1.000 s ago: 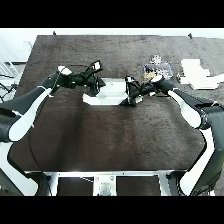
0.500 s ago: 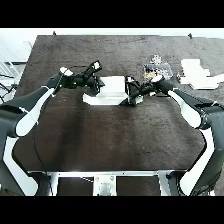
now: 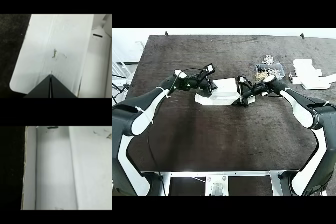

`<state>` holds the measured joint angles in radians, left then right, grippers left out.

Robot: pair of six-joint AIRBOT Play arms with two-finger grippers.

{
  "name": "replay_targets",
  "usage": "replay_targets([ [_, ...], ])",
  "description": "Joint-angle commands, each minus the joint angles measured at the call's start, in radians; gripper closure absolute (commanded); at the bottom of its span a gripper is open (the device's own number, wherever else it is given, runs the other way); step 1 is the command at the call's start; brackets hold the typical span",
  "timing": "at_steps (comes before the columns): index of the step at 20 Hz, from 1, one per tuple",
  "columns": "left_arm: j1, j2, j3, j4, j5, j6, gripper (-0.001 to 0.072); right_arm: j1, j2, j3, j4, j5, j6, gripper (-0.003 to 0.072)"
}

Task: Fold the box and place the chain.

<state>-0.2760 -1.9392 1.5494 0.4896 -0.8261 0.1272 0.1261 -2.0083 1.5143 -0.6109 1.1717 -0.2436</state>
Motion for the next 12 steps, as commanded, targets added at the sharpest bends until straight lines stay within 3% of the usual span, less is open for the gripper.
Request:
replay_targets([
  [1, 0.002, 0.0, 0.031, 0.008, -0.009, 0.001, 0.0691, 0.001, 0.0, 0.0, 0.0, 0.0, 0.0, 0.0103],
  [5, 0.002, 0.0, 0.157, 0.137, -0.12, -0.094, 0.069, 0.001, 0.0, 0.0, 0.0, 0.0, 0.0, 0.0103],
  [8, 0.002, 0.0, 0.254, 0.312, -0.291, -0.105, 0.0689, 0.001, 0.0, 0.0, 0.0, 0.0, 0.0, 0.0103],
  [10, 0.028, 0.0, 0.304, 0.278, -0.406, -0.121, 0.069, 0.001, 0.0, 0.0, 0.0, 0.0, -0.001, 0.0103],
  [12, 0.083, 0.0, 0.327, 0.16, -0.509, -0.13, 0.0691, 0.001, 0.0, 0.0, 0.0, 0.0, -0.001, 0.0103],
])
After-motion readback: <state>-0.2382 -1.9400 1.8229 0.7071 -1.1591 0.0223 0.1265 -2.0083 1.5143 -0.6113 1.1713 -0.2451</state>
